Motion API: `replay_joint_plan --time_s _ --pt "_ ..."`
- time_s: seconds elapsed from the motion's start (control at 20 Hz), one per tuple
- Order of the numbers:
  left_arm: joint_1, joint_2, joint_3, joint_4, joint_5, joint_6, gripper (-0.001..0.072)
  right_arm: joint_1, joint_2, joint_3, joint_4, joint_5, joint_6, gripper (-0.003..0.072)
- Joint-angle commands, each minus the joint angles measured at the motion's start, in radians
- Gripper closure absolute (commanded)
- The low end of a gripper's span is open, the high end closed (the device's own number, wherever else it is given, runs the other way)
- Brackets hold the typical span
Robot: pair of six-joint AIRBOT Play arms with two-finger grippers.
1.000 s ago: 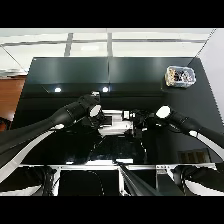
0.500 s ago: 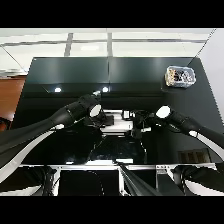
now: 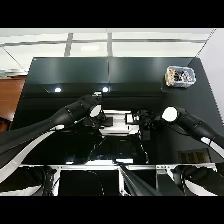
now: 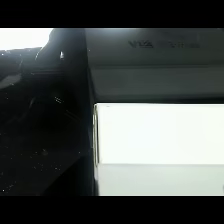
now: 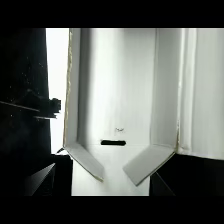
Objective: Fold the box and place the chain.
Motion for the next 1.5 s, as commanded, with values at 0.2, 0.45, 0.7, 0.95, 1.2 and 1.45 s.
replay_joint_plan --time_s 0.2,0.45,0.7,0.95,1.2,1.45 --pt "0.001 0.0 0.001 0.023 -0.021 0.009 0.0685 0.023 0.019 0.0 0.037 -0.047 -0.091 -0.0034" --pt "0.001 0.0 0.001 0.026 -0.02 0.01 0.0684 0.029 0.018 -0.001 0.053 -0.059 -0.096 0.0259" --pt "0.001 0.0 0.001 0.023 -0.02 0.01 0.0684 0.042 0.01 -0.001 0.153 -0.06 -0.096 0.0514" --pt "0.001 0.0 0.001 0.023 -0.02 0.01 0.0683 0.046 -0.053 -0.001 0.344 -0.068 -0.096 0.0517" --pt "0.001 0.0 0.001 0.023 -0.027 0.01 0.0683 0.045 -0.08 -0.001 0.365 -0.101 0.005 0.0224" --pt "0.001 0.0 0.001 0.023 -0.027 0.01 0.0683 0.035 -0.072 0.0 0.332 -0.052 0.126 0.0627"
